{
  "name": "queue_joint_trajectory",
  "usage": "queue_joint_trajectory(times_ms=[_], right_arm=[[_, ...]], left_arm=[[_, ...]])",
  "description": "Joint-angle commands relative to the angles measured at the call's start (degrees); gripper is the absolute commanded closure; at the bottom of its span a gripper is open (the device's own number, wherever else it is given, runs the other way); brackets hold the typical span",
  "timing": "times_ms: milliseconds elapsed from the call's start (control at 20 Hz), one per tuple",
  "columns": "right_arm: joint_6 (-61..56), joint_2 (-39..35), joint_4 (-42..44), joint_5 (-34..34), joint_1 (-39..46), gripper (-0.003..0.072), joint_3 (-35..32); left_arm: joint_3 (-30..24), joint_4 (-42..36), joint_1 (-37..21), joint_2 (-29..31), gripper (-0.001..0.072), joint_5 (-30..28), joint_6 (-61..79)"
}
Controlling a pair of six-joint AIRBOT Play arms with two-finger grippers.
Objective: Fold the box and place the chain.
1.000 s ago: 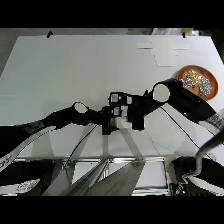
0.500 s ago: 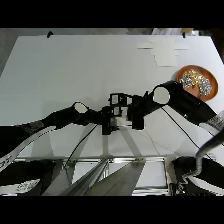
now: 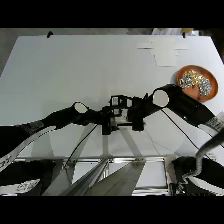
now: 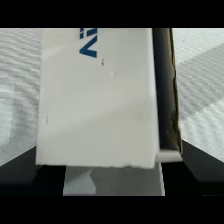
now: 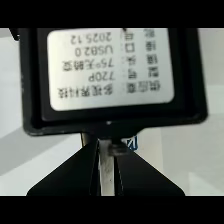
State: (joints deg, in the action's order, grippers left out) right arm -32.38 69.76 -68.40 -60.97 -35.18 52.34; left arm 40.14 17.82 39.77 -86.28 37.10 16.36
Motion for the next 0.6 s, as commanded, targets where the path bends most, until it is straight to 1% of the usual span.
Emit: queue_joint_trajectory(times_ms=[0,150,250,300,550], right_arm=[[-0.1,0.0,0.1,-1.2,0.0,0.0623,-0.2],[-0.1,0.0,1.2,-3.1,0.0,0.0618,-0.2],[-0.1,-0.1,2.0,-4.0,0.0,0.0506,-0.2],[-0.1,-0.1,2.5,-4.4,0.0,0.0486,-0.2],[-0.1,-0.2,3.0,-4.6,0.0,0.048,-0.2]], left_arm=[[0.0,0.2,0.0,0.0,0.0609,0.0,0.2],[0.0,0.2,0.0,0.0,0.0609,0.0,0.2],[0.0,0.2,0.0,0.0,0.0609,0.0,0.2],[0.0,0.2,0.0,0.0,0.0609,0.0,0.2],[0.0,0.2,0.0,0.0,0.0609,0.0,0.2]])
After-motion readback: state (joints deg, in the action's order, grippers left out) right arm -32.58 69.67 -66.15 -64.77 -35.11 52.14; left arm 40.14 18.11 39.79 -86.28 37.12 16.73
